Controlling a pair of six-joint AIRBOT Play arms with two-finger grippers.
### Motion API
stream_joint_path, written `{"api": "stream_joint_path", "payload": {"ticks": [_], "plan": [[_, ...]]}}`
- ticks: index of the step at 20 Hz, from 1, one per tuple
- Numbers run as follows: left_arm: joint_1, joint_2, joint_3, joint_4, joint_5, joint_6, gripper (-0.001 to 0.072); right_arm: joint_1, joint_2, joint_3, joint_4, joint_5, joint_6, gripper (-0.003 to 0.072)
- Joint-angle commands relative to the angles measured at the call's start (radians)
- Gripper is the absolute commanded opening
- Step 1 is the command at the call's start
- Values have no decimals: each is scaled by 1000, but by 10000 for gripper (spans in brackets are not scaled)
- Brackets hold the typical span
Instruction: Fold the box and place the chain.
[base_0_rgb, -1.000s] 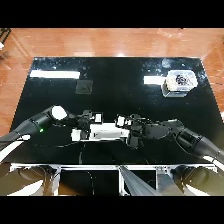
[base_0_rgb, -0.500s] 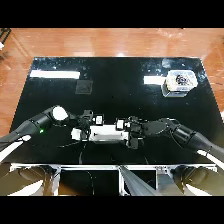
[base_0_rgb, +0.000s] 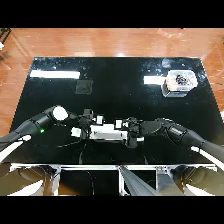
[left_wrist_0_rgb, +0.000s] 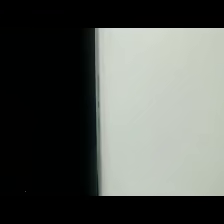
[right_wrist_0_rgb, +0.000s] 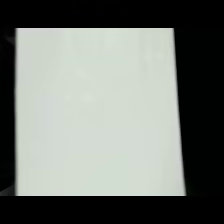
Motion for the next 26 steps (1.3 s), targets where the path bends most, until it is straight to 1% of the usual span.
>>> {"api": "stream_joint_path", "payload": {"ticks": [1,6,11,19,26], "plan": [[0,1,1,-2,2,0,23,-1,-13,0,14,29,0,704],[0,1,1,-2,2,-1,23,-1,-16,0,20,33,0,704],[0,1,1,-2,2,-1,23,-1,-34,0,31,71,0,704],[0,0,1,-2,3,-1,23,0,-34,0,37,54,0,703],[0,0,1,-2,-2,-1,23,49,-59,0,32,77,0,703]]}}
